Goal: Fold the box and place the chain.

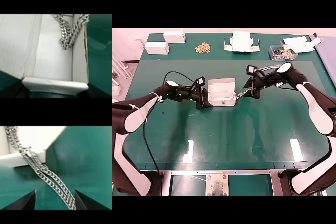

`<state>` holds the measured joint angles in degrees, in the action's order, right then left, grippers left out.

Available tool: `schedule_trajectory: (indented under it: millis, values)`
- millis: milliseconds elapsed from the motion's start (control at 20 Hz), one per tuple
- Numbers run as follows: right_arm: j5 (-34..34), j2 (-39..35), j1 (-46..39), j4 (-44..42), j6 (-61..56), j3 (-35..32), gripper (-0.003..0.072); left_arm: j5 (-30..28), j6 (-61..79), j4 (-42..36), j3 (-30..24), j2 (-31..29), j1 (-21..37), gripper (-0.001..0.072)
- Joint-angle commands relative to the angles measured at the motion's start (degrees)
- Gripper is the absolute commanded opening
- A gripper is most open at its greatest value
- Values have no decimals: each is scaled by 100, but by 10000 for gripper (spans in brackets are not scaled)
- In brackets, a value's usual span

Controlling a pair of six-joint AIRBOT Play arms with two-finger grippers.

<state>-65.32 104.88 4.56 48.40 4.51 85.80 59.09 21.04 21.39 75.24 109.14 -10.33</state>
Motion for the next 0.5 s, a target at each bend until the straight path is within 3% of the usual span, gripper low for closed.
schedule_trajectory:
  millis: [0, 450]
  values:
    - [149, 201, 238, -66, 459, -15, 611, 0, 0, 0, -2, -2, 2, 533]
    - [343, 533, 529, -308, 479, -15, 615, -4, 0, 0, -2, -2, 2, 533]
